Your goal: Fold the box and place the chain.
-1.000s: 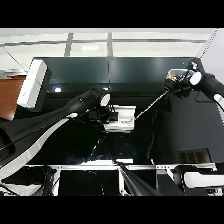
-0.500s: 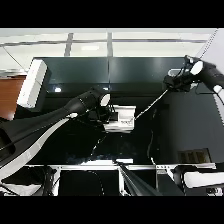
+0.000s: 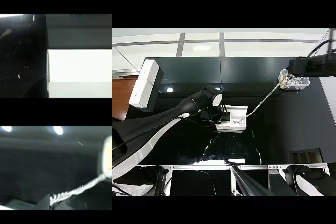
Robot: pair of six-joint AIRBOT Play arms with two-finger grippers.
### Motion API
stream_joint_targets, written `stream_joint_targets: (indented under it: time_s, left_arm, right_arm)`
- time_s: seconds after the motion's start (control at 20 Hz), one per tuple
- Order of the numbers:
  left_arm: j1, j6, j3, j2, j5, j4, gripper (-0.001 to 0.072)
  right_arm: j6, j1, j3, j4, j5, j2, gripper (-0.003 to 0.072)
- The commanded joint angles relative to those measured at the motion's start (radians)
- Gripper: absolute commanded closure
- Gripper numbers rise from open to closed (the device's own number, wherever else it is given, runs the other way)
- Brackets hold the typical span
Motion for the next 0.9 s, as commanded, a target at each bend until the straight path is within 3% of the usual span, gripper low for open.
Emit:
stream_joint_targets:
  time_s: [0.0,0.3,0.45,0.65,0.85]
  left_arm:
    - [0.0,0.0,0.001,0.0,0.002,0.0,0.0679]
    - [0.0,0.0,0.001,0.0,-0.001,0.0,0.0679]
    - [0.0,0.0,0.001,0.0,-0.001,0.0,0.0679]
    - [0.0,0.0,0.001,0.0,-0.001,0.0,0.0679]
    - [0.0,0.0,0.001,0.0,-0.001,0.0,0.0679]
  right_arm:
    - [-0.019,0.079,0.005,0.121,-0.024,0.162,0.0671]
    - [-0.067,0.098,0.108,0.416,-0.048,0.187,0.0671]
    - [-0.066,0.119,0.097,0.459,0.011,0.177,0.0671]
    - [-0.014,0.18,-0.045,0.436,0.076,0.172,0.0671]
    - [0.011,0.243,-0.245,0.436,0.042,0.167,0.0671]
